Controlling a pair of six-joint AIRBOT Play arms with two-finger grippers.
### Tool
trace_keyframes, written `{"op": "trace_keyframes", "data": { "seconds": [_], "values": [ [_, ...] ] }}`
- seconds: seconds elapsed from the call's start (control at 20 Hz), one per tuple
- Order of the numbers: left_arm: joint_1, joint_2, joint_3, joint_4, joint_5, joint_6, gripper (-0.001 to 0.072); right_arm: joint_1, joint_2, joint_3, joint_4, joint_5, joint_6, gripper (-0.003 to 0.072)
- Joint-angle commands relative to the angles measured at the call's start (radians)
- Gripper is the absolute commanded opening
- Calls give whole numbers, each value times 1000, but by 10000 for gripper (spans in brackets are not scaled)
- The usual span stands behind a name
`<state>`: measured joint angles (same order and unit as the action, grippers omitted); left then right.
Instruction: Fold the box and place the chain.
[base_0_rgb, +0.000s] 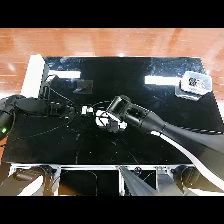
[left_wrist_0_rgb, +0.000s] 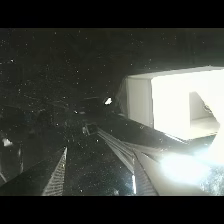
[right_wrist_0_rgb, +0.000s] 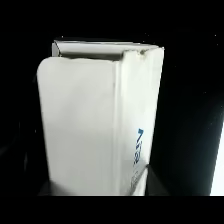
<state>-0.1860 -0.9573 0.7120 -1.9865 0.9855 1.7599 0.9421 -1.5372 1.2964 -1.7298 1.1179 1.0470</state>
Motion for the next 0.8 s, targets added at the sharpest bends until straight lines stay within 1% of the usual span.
{"op": "trace_keyframes", "data": {
  "seconds": [0.0,0.15,0.4,0.6,0.75],
  "values": [
    [1,0,0,1,0,0,511,-7,-3,0,1,-8,-1,498],
    [1,0,0,1,0,0,511,-7,-2,4,1,27,-1,498],
    [1,0,0,1,0,0,511,-7,3,14,1,37,-1,498],
    [1,0,0,1,0,0,511,-7,3,35,0,76,-1,498],
    [1,0,0,0,0,0,511,-8,3,47,-19,61,-1,497]
  ]
}}
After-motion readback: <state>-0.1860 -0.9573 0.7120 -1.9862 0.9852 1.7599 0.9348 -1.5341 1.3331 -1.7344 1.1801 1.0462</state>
